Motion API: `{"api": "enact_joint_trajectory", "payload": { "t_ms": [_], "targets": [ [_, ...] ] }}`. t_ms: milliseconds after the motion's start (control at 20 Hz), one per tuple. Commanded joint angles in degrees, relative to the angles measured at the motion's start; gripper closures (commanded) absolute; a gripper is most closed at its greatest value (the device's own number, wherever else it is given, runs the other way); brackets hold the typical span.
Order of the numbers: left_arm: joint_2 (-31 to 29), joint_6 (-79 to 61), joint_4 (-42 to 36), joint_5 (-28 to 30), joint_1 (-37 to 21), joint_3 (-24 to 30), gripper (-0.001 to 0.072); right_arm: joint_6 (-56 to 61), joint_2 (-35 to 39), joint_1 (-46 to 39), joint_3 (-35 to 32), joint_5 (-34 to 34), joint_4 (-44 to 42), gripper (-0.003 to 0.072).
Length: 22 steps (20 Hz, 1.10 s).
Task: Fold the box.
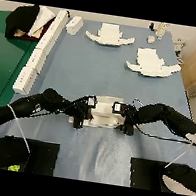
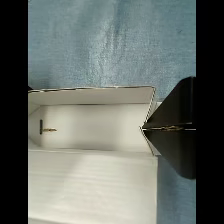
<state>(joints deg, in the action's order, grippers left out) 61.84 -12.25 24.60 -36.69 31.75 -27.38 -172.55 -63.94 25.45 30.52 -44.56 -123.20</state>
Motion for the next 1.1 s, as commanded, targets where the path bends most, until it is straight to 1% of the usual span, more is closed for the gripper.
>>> {"api": "enact_joint_trajectory", "payload": {
  "t_ms": [0,50,100,150,200,400,450,550,600,700,800,950,1050],
  "targets": [
    [1.2,-0.3,-2.4,0.6,0.1,0.0,0.0694,0.0,0.0,0.0,0.0,0.0,0.0,0.0165],
    [1.5,-0.3,-2.3,0.8,0.1,0.0,0.0693,0.0,0.0,0.0,0.0,0.0,0.0,0.0165],
    [1.6,-0.3,-2.3,0.8,0.1,0.0,0.0643,0.0,0.0,0.0,0.0,0.0,0.0,0.0165],
    [1.6,-0.3,-2.3,0.8,0.1,0.0,0.0298,0.0,0.0,0.0,0.0,0.0,0.0,0.0166],
    [1.7,-0.3,-2.3,0.8,0.1,0.0,0.0152,0.0,0.0,0.0,0.0,0.0,0.0,0.0165],
    [1.9,-0.3,-2.3,0.8,0.0,0.0,0.0152,0.0,0.0,0.0,0.0,0.0,0.0,0.0165],
    [1.9,-0.2,-2.3,1.0,0.0,0.0,0.0171,0.0,0.0,0.0,0.0,0.0,0.0,0.0165],
    [1.8,0.2,-1.9,1.2,-0.1,0.0,0.0605,0.0,0.0,0.0,0.0,0.0,0.0,0.0165],
    [1.6,1.2,-0.9,1.2,0.0,0.0,0.0696,0.0,0.0,0.0,0.0,-0.1,0.0,0.0165],
    [0.3,9.4,4.5,1.3,-0.1,-0.2,0.0694,0.0,0.0,0.0,0.0,0.0,0.0,0.0165],
    [-2.4,23.8,14.1,1.0,0.0,-0.9,0.0695,0.0,0.0,0.0,0.0,-0.1,0.0,0.0165],
    [-9.6,49.5,29.8,-2.5,-0.1,-2.5,0.0695,0.0,0.0,0.0,0.0,0.0,0.0,0.0165],
    [-15.5,68.6,36.8,-5.1,-0.1,-3.1,0.0695,0.0,0.0,0.0,0.0,0.0,0.0,0.0165]
  ]
}}
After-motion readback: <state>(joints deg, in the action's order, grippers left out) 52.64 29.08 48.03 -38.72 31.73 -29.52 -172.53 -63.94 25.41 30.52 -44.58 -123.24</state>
